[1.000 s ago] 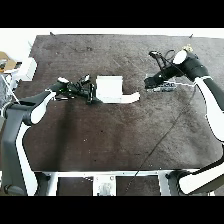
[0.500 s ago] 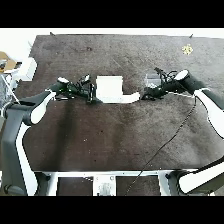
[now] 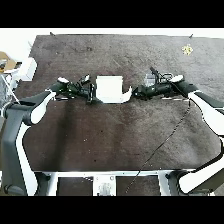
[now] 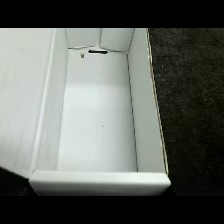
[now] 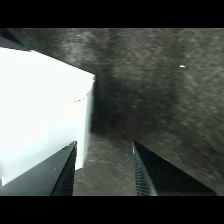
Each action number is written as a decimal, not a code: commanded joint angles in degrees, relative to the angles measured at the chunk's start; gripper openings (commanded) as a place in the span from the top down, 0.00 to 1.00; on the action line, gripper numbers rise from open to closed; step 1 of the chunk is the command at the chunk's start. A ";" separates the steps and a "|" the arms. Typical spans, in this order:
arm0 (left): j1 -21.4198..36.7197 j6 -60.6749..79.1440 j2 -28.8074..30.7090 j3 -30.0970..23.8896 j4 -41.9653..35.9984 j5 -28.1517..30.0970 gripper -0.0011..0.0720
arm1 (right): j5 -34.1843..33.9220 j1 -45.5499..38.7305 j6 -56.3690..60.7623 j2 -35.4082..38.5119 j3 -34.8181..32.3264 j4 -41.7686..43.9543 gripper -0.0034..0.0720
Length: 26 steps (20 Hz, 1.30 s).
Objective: Fold the box and place the chain.
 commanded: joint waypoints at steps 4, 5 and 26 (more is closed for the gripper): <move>-0.02 0.00 -0.02 0.02 0.02 0.02 0.51 | 0.70 2.82 -4.61 0.13 0.02 7.23 0.42; -0.02 0.00 -0.02 0.02 0.00 0.02 0.51 | 0.24 3.48 -4.61 0.13 0.02 7.23 0.41; -0.02 0.00 -0.02 0.02 0.00 0.02 0.51 | -9.29 15.74 18.99 0.09 10.54 -22.12 0.35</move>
